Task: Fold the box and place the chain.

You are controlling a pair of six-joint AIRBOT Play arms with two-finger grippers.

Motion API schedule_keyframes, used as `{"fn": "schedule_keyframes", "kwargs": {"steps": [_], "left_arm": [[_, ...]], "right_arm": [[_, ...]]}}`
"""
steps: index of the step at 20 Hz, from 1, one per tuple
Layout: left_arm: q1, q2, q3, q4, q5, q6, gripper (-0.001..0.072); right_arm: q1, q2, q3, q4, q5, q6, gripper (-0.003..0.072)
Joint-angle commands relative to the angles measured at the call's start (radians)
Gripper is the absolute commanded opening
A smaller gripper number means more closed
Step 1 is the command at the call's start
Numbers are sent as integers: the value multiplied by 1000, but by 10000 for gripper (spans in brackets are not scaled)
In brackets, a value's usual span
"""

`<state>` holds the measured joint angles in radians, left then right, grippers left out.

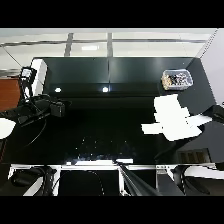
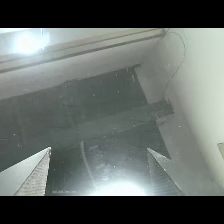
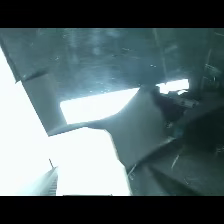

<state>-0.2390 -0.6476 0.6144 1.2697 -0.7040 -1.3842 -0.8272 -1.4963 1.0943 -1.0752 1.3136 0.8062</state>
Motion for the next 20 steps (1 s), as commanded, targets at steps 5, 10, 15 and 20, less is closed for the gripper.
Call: {"fn": "schedule_keyframes", "kwargs": {"steps": [5, 10, 15, 20], "left_arm": [[-1, -1, 0, -7, 2, -1, 712], [-1, -1, 0, -6, 2, 0, 712], [-1, -1, 0, -7, 0, 0, 711], [-1, -1, 0, -22, 0, 0, 712]], "right_arm": [[72, 0, 70, 7, 78, -25, 11], [153, 138, 43, 34, 84, 26, 11], [278, 394, -80, 99, -21, 143, 11], [459, 591, -216, 103, -86, 321, 11]]}}
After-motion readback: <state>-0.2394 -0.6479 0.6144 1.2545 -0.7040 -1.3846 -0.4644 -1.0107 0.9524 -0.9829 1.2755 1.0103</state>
